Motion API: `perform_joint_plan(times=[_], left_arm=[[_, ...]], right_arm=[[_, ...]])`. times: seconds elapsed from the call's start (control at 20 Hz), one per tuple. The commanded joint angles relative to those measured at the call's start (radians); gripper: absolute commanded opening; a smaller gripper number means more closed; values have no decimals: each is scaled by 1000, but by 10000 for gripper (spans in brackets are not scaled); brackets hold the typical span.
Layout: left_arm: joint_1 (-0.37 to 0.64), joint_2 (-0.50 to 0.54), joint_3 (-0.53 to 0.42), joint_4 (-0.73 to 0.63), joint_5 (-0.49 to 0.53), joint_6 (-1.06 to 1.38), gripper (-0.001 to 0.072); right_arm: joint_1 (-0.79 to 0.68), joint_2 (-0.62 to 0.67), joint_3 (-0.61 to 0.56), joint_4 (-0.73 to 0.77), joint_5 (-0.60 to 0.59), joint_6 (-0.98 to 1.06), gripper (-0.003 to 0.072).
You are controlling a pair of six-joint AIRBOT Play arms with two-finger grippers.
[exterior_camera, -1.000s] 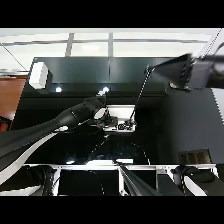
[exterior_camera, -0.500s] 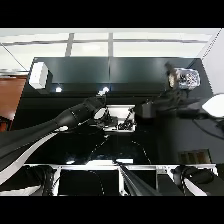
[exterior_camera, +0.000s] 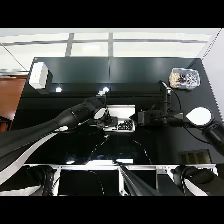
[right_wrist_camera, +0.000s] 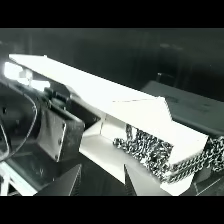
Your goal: Fold the box and place the chain.
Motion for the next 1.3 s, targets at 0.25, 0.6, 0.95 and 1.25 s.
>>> perform_joint_plan(times=[0.25,0.6,0.95,1.25], left_arm=[[0,-1,0,0,0,0,28],[0,-1,0,0,1,0,28],[0,-1,0,0,0,0,28],[0,-1,0,0,4,0,28]], right_arm=[[-244,50,2,-406,154,-88,318],[-185,40,-223,-261,-124,-888,680],[-104,-191,-206,62,-142,-1500,678],[-75,-247,-186,266,-225,-1651,677]])
